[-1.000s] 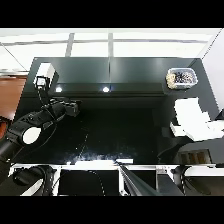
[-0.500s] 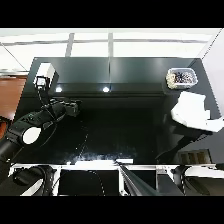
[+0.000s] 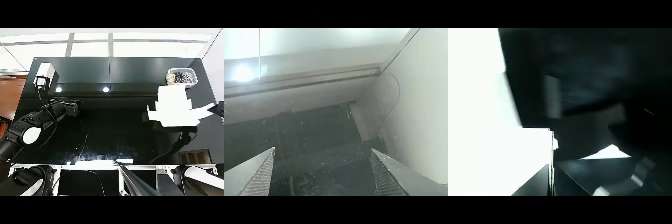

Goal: Fold the box and place the chain.

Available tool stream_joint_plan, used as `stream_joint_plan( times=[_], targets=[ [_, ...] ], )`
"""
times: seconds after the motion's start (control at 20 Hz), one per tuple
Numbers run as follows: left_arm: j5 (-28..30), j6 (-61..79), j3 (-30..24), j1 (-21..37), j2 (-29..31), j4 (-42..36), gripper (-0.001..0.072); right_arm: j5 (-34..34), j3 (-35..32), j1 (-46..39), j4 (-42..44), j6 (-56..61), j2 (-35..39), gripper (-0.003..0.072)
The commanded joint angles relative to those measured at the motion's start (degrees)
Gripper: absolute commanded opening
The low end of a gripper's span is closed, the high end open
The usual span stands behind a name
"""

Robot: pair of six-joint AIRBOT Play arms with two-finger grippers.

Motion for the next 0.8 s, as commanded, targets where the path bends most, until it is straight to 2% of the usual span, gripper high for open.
stream_joint_plan(
  times=[0.0, 0.15, 0.3, 0.4, 0.5, 0.6, 0.75],
  targets=[
    [-0.04, -0.07, -0.02, -0.24, -0.33, -1.49, 0.0713, 0.28, -10.67, 3.74, 18.95, -7.15, 6.43, 0.0005],
    [0.26, -0.07, 0.00, -0.48, -2.23, -6.36, 0.0713, 2.95, -18.88, 12.00, 25.90, -10.54, 10.12, 0.0011],
    [2.51, 0.00, 0.46, -1.55, -5.95, -10.34, 0.0713, -4.33, -26.95, 21.27, 30.82, -10.51, 14.62, 0.0012],
    [-2.43, 0.02, 3.78, -1.36, -8.94, -10.32, 0.0712, -10.75, -32.41, 27.52, 34.18, -10.51, 18.18, 0.0012],
    [-11.91, 2.80, 9.03, -1.38, -13.22, -12.52, 0.0712, -16.46, -35.74, 32.92, 34.71, -10.47, 21.11, 0.0012],
    [-19.50, 15.91, 12.98, 0.15, -18.64, -25.90, 0.0712, -18.71, -36.50, 36.65, 34.34, -10.40, 21.51, 0.0013],
    [-29.42, 39.41, 14.71, 6.05, -27.02, -56.06, 0.0713, -19.43, -36.50, 38.82, 34.32, -10.38, 21.51, 0.0013]
  ],
)
